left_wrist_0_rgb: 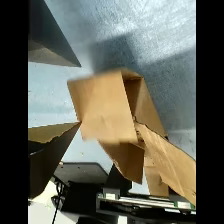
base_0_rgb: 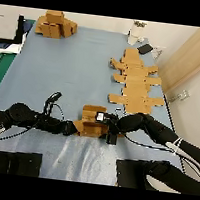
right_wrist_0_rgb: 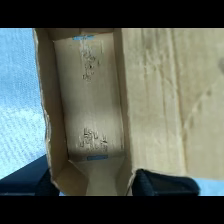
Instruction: Fold the box.
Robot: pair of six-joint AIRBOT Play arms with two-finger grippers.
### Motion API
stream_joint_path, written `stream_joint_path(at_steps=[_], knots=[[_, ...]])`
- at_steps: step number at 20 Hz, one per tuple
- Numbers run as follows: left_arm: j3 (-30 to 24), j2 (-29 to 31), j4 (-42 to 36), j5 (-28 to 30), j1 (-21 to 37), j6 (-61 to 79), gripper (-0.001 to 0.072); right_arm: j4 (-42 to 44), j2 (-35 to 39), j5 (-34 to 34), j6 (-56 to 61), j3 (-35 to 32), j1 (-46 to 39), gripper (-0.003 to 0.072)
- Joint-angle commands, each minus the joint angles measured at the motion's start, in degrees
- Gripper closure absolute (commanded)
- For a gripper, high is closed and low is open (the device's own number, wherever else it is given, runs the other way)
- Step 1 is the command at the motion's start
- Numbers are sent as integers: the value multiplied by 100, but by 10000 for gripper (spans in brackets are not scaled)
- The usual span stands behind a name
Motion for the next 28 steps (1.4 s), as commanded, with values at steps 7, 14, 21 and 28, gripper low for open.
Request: stream_joint_path(at_steps=[7, 14, 21, 28], knots=[[4, 2, -153, 247, 4, 26, 187, 0, -2, 2, 2, 2, -2, 123], [389, -9, 433, 310, -170, -452, 188, 0, -2, 2, 2, 2, -2, 123], [1088, -629, 1952, 487, -1047, -1836, 188, 0, -2, 2, 2, 2, -2, 123], [1731, -999, 3477, 223, -1576, -3410, 188, 0, -2, 2, 2, 2, -2, 123]])
